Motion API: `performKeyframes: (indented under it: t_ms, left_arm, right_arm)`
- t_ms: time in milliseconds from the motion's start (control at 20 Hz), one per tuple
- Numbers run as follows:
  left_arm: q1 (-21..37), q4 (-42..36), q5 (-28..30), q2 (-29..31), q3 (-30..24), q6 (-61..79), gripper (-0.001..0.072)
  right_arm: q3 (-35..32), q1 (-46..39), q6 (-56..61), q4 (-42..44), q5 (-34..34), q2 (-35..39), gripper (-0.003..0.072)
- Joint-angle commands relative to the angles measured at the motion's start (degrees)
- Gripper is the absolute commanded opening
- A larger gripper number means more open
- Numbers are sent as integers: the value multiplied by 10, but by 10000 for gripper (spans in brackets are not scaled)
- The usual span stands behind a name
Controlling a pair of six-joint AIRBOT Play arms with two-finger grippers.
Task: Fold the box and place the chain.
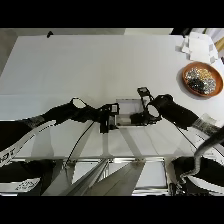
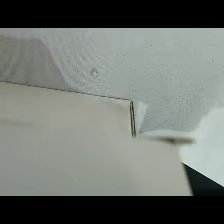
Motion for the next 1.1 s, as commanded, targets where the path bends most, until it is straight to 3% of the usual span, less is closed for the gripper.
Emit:
performKeyframes:
  t_ms: [0,100,200,500,600,650,900,1000,1050]
  left_arm:
    - [0,1,0,0,0,1,134]
    - [0,1,0,0,0,1,134]
    - [0,1,0,0,0,1,134]
    - [0,1,0,0,0,1,134]
    - [0,1,0,0,0,1,134]
    - [0,1,0,0,0,1,134]
    - [0,1,0,0,0,1,134]
    - [0,1,0,0,0,1,134]
    - [0,1,0,0,0,1,134]
  right_arm:
    - [0,-2,0,-8,-5,16,461]
    - [0,-16,0,-11,13,21,404]
    - [0,-25,0,-16,31,21,395]
    - [0,-25,0,-22,24,21,266]
    - [0,-25,-1,-22,24,19,75]
    - [0,-25,-1,-21,23,17,26]
    - [0,-25,-1,-21,15,17,12]
    - [-2,-25,-1,-21,7,17,112]
    - [-5,-25,-1,-21,6,17,116]
